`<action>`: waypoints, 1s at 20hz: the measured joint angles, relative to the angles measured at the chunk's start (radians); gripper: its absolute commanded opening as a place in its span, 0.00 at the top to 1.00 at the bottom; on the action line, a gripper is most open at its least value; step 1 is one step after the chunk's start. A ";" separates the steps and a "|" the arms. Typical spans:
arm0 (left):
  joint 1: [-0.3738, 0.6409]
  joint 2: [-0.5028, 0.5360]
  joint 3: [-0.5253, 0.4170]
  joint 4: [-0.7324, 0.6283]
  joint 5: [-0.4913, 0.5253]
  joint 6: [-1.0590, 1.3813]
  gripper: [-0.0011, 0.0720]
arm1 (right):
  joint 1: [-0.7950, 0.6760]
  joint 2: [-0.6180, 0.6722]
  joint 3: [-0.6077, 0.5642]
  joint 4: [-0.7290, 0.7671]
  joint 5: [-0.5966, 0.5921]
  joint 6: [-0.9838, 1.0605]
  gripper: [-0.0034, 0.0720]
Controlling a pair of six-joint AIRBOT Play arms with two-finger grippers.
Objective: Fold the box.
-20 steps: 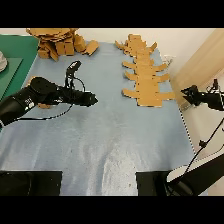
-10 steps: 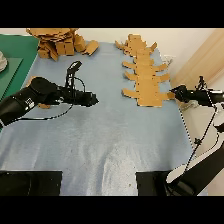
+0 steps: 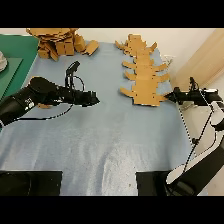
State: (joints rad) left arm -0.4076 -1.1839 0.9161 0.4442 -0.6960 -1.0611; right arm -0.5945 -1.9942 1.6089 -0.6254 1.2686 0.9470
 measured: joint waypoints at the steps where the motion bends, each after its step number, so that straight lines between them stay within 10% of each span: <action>1: 0.013 0.000 0.000 0.000 -0.003 -0.009 0.96 | 0.016 0.012 -0.027 0.008 0.019 0.003 0.95; 11: 0.214 0.000 -0.049 0.000 -0.172 -0.023 0.96 | 0.230 0.604 -0.809 0.163 -0.154 -0.109 0.95; 14: 0.231 0.000 -0.076 0.000 -0.231 -0.003 0.96 | 0.286 0.758 -1.004 0.133 -0.204 -0.048 0.45; 20: 0.238 0.000 -0.092 0.000 -0.324 0.019 0.96 | 0.311 0.834 -1.003 -0.038 -0.231 0.068 0.45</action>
State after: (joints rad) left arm -0.1692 -1.1839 0.8238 0.4446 -1.0199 -1.0424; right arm -0.2836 -1.1603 0.6064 -0.6636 1.0378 1.0145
